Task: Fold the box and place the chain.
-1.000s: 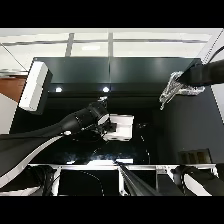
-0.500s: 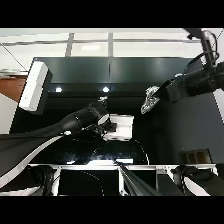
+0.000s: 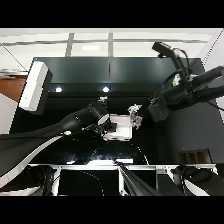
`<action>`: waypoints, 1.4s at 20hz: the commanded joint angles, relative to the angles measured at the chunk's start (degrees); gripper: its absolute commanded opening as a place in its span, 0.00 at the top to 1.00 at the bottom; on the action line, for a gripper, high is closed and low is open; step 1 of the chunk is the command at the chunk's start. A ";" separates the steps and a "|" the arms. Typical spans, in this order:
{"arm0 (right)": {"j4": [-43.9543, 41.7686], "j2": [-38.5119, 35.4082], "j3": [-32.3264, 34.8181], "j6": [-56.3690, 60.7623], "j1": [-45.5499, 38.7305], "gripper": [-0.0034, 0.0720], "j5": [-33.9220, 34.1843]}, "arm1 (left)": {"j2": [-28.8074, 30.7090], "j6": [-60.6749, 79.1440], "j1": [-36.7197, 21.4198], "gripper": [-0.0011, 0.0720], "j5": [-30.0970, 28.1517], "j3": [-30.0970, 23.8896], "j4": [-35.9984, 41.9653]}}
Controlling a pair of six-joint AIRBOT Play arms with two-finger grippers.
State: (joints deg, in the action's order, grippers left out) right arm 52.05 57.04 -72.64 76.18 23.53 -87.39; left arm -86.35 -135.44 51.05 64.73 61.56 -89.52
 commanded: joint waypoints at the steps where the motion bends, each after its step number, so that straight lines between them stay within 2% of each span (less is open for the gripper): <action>1: -2.97 0.07 3.17 -0.13 3.21 0.91 5.90 | 0.02 -0.02 -0.02 0.94 0.07 0.00 0.00; 7: -0.96 0.07 13.60 -0.11 5.35 0.91 10.08 | 0.02 -0.02 -0.02 0.94 0.07 0.00 0.00; 12: -1.31 0.09 20.72 0.11 5.99 0.91 20.00 | 0.02 -0.02 -0.02 0.94 0.07 0.00 0.00; 17: -1.44 0.15 21.55 0.13 6.03 0.91 23.89 | 0.02 -0.02 -0.02 0.94 0.04 0.00 0.00; 22: -0.66 0.68 21.64 0.35 6.01 0.91 23.15 | 0.02 -0.02 -0.02 0.94 0.07 0.00 0.00; 28: 0.48 6.10 21.66 0.55 6.05 0.91 22.49 | 0.02 -0.02 -0.02 0.94 0.31 0.00 0.00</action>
